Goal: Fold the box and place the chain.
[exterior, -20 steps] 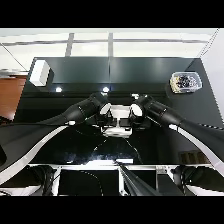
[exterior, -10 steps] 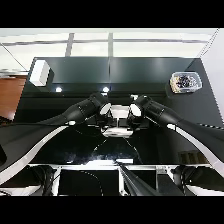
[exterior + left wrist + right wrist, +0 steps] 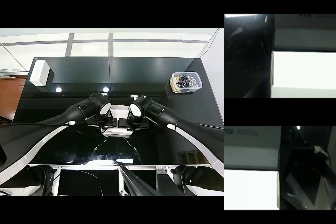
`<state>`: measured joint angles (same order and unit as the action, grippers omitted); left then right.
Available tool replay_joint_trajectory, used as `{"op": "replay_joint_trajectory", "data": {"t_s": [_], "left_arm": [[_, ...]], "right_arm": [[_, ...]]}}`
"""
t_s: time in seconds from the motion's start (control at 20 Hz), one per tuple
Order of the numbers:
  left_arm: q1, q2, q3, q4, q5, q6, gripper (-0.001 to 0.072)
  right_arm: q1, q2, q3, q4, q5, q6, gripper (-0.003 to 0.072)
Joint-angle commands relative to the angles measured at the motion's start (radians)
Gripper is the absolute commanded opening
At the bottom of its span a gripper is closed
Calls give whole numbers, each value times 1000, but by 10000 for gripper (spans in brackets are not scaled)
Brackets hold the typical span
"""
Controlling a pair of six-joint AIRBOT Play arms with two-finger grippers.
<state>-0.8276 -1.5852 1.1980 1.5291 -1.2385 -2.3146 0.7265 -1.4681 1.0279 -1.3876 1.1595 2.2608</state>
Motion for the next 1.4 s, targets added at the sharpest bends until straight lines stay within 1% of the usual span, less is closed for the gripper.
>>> {"op": "replay_joint_trajectory", "data": {"t_s": [0.0,0.05,0.1,0.15,0.2,0.4,0.65,0.75,0.9,1.0,1.05,1.2,1.35], "left_arm": [[0,0,0,3,0,2,26],[0,0,0,3,0,2,26],[0,0,0,3,0,2,25],[0,0,0,3,0,2,26],[0,0,0,3,0,2,26],[0,0,0,3,2,2,26],[0,0,0,3,4,2,26],[1,0,0,3,7,2,25],[1,1,0,3,6,2,26],[0,1,0,3,6,2,26],[1,1,0,3,7,2,26],[1,1,0,3,11,-6,26],[0,1,0,-1,31,-10,27]], "right_arm": [[1,1,1,-1,1,-3,10],[1,1,1,-2,0,-6,16],[0,3,1,-2,-1,-6,138],[-2,10,1,-4,-1,-15,305],[-3,21,1,-15,-2,-30,331],[-17,119,3,-35,0,-96,331],[-74,357,3,-55,10,-230,331],[-127,457,3,-130,5,-303,331],[-254,548,3,-348,16,-312,330],[-371,551,2,-492,8,-312,330],[-439,548,-3,-522,-18,-314,330],[-631,540,-41,-520,-148,-320,329],[-766,497,-61,-516,-245,-320,329]]}}
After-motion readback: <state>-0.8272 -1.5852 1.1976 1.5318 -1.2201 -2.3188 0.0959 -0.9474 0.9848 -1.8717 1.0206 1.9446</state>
